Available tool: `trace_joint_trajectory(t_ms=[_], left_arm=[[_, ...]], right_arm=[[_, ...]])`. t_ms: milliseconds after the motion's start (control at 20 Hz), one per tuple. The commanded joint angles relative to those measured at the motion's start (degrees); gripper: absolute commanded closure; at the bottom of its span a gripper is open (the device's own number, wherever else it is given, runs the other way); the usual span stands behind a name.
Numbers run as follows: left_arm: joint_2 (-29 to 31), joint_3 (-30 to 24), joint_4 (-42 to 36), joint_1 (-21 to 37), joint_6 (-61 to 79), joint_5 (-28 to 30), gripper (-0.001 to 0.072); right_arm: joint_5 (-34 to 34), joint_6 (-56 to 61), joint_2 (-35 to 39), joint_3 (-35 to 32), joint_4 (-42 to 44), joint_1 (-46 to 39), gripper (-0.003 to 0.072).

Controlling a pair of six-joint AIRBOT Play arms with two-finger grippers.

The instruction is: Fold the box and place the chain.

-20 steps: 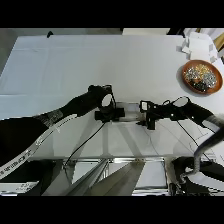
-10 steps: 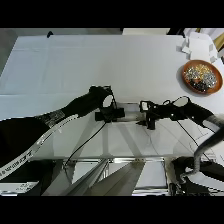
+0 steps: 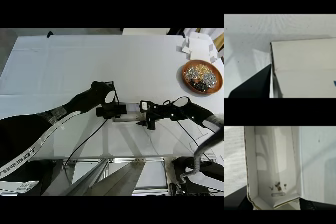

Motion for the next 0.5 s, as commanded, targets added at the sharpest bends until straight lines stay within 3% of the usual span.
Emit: trace_joint_trajectory(t_ms=[0,100,200,300,350,450], left_arm=[[-1.7,2.0,1.7,0.1,0.5,-6.4,0.0440],[-2.9,2.0,1.5,-0.2,0.4,-8.0,0.0458],[-3.5,2.1,1.3,-0.7,0.4,-8.0,0.0584],[-3.6,2.2,1.3,-0.9,0.4,-7.8,0.0591],[-3.6,2.3,1.3,-0.9,0.4,-7.7,0.0678],[-3.6,2.3,1.3,-0.9,0.4,-7.7,0.0706]], right_arm=[[0.0,0.0,0.0,0.0,0.0,0.0,0.0291],[0.0,0.0,0.0,0.0,0.0,0.0,0.0291],[0.0,0.0,0.0,0.0,0.0,0.0,0.0291],[0.0,0.0,0.0,0.0,0.0,0.0,0.0291],[0.0,0.0,0.0,0.0,0.0,0.0,0.0291],[0.0,0.0,0.0,0.0,0.0,0.0,0.0291]])
